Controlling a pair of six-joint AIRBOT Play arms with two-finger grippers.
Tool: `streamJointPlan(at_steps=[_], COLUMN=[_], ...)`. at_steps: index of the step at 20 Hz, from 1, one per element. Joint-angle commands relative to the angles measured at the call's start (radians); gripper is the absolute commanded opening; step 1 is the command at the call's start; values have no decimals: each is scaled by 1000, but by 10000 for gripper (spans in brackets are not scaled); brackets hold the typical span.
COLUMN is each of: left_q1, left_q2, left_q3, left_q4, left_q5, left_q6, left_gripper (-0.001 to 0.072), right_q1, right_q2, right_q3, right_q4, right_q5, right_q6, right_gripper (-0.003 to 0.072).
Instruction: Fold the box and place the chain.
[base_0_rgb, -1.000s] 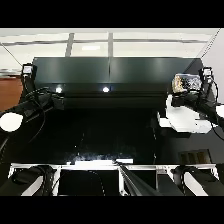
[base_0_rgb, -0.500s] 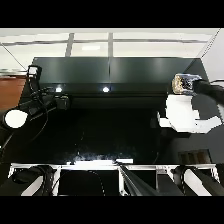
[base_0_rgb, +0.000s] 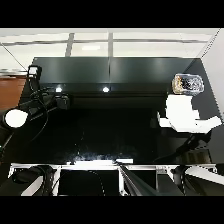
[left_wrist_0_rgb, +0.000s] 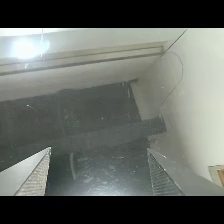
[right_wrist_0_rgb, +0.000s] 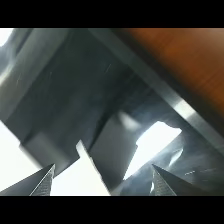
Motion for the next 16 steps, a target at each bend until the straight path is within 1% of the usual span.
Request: streamJointPlan(at_steps=[1,3,4,5,6,8,9,10,11,13,15,16], left_q1=[0,0,0,0,0,0,0,0,0,0,0,0], left_q2=[-1,-1,-1,-1,-1,-1,-1,-1,-1,-3,-8,-12], left_q3=[0,0,0,0,0,0,0,0,0,0,0,0], left_q4=[-2,-3,-3,-3,-2,-2,-2,-2,-2,-2,-2,-2], left_q5=[0,-1,-5,-11,-11,-11,-11,-10,-10,-6,-6,-6], left_q6=[0,0,0,0,1,1,1,1,1,1,1,1], left_gripper=[709,709,708,709,709,709,709,709,709,709,709,709], right_q1=[-23,29,54,81,106,142,149,152,151,154,168,175], right_q2=[-145,-200,-222,-245,-259,-262,-262,-262,-262,-262,-262,-261], right_q3=[58,82,97,115,127,138,143,150,156,161,161,160], right_q4=[116,112,104,92,71,3,-25,-43,-45,-43,-40,-31], right_q5=[275,265,260,256,252,243,247,252,265,328,416,458], right_q6=[-152,-183,-186,-186,-185,-185,-185,-186,-192,-201,-208,-207], right_gripper=[719,717,649,519,481,478,344,85,56,54,13,13])
